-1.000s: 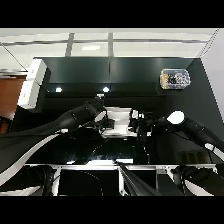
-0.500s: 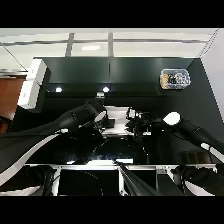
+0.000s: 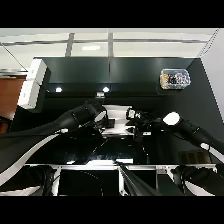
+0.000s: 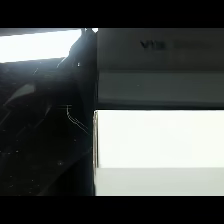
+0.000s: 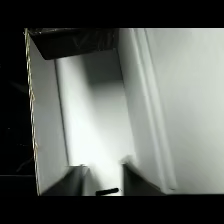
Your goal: Fold the box and place the chain.
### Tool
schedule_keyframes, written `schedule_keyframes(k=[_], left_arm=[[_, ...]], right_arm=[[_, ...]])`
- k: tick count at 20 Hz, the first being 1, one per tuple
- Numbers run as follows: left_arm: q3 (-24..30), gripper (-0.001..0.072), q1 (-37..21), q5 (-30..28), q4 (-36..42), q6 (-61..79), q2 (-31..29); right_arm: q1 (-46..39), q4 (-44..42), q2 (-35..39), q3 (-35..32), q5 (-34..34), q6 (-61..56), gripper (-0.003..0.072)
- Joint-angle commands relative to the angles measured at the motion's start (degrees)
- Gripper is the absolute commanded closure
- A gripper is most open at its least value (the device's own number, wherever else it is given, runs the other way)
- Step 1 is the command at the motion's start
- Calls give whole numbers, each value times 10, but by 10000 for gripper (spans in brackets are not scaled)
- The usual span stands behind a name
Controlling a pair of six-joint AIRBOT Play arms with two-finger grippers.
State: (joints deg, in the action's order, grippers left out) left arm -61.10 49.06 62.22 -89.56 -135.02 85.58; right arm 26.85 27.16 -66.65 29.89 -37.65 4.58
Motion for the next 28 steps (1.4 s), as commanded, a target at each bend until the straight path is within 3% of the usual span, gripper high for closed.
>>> schedule_keyframes(k=[1,2,3,4,5,6,10,15,17,19,22,25,28], left_arm=[[0,679,0,1,0,0,0],[0,679,0,1,0,0,0],[0,679,0,0,0,0,0],[0,679,0,0,0,0,0],[0,679,0,0,0,0,0],[0,679,0,1,0,0,0],[0,678,0,8,0,0,0],[0,678,0,9,0,0,0],[0,678,0,9,0,0,0],[0,678,0,8,0,0,0],[0,678,0,9,0,0,0],[0,678,0,9,0,0,0],[0,678,0,13,1,0,0]], right_arm=[[1,1,0,0,-2,-18,546],[0,1,0,0,-1,-26,430],[0,1,0,0,0,-29,362],[0,1,0,0,0,-33,378],[0,1,0,0,-1,-42,605],[0,1,2,0,0,-57,674],[-76,18,50,25,-80,-288,672],[-319,29,94,50,-277,-447,671],[-411,82,93,50,-274,-558,671],[-461,197,87,50,-272,-693,672],[-456,328,49,49,-327,-817,672],[-414,275,-2,39,-362,-782,671],[-347,200,-57,38,-345,-755,671]])
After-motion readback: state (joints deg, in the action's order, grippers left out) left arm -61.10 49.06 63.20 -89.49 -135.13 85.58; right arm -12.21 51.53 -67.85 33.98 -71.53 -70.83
